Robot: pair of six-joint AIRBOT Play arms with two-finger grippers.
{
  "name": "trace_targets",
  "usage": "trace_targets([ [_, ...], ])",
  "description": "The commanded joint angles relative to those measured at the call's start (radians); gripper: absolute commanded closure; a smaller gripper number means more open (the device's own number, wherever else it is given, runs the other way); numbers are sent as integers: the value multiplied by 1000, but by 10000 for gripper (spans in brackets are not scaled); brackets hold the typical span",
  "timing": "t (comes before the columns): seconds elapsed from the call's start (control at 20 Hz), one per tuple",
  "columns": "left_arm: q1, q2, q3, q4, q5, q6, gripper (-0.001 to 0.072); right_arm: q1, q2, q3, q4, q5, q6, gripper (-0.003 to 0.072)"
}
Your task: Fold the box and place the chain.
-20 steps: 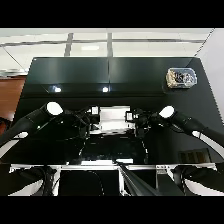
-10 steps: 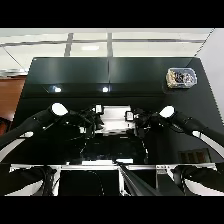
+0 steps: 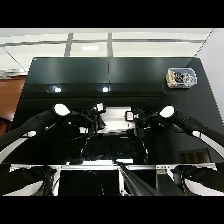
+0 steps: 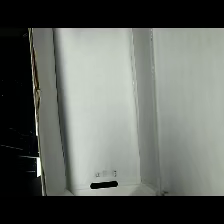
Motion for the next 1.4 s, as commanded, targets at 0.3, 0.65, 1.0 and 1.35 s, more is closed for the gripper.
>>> trace_targets([
  [0.3,258,293,10,556,-107,-1021,688,1,0,0,0,0,0,269],
  [0.65,597,153,-196,84,-330,-1199,688,1,0,0,0,0,0,269],
  [1.0,414,-60,-174,-113,-239,-969,688,1,0,0,0,0,0,269],
  [1.35,362,-63,-95,-157,-380,-880,146,1,0,0,0,0,0,269],
])
